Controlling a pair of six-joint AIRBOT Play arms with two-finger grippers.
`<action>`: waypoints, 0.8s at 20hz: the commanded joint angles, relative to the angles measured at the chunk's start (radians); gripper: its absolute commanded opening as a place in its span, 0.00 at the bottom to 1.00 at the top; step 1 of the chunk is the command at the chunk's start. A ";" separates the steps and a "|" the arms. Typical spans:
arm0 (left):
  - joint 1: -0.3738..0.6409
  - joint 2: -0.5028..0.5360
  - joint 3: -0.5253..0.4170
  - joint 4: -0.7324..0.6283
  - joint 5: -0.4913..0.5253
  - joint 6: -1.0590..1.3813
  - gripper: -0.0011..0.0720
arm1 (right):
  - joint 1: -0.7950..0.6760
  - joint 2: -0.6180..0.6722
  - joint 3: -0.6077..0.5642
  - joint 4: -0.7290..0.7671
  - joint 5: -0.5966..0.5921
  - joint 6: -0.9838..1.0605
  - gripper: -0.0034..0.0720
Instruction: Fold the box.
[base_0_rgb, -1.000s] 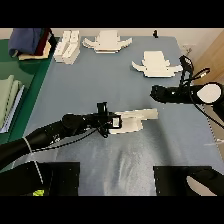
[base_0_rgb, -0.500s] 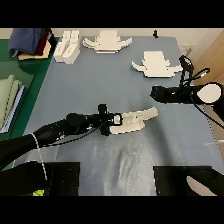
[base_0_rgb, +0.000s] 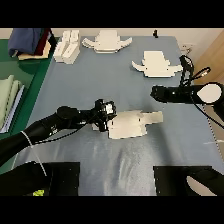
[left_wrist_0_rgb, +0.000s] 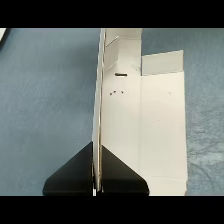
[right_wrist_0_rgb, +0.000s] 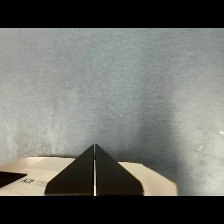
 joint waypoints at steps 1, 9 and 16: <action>0.008 0.010 0.003 0.126 -0.074 -0.149 0.03 | 0.001 0.001 0.000 0.000 -0.003 0.000 0.05; 0.008 0.013 0.003 0.332 -0.185 -0.374 0.03 | 0.001 0.001 0.000 0.000 -0.002 0.000 0.05; 0.092 0.039 0.126 0.362 -0.327 -0.498 0.03 | 0.001 0.001 0.000 0.000 -0.002 -0.008 0.05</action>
